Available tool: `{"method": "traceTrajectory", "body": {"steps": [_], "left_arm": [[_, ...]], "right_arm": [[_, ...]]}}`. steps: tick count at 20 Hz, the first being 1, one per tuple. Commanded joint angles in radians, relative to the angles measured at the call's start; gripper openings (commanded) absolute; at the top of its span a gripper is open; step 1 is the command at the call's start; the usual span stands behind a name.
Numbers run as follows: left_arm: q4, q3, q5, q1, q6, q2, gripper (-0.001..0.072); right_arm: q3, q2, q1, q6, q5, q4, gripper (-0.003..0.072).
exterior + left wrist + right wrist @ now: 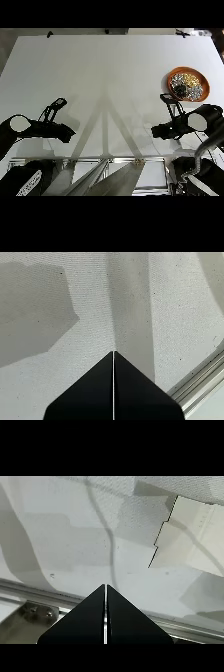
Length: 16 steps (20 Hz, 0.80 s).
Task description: Fold the box and place the chain.
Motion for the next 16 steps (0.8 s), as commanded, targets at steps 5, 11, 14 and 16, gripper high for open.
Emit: {"method": "traceTrajectory", "body": {"steps": [5,11,14,16], "left_arm": [[0.001,0.0,0.0,-0.001,0.0,-0.001,0.0009],[0.001,0.0,0.0,-0.001,0.0,-0.001,0.0009],[0.001,0.0,0.0,-0.001,0.0,-0.001,0.0009],[0.001,0.0,0.0,-0.001,0.0,-0.001,0.0009]], "right_arm": [[0.019,-0.001,0.0,-0.068,0.015,-0.073,0.0018],[0.1,0.0,-0.103,-0.17,0.203,-0.807,0.0015],[0.1,-0.006,-0.41,-0.311,0.134,-0.793,0.0015],[0.1,-0.007,-0.621,-0.321,0.051,-0.774,0.0217]]}}
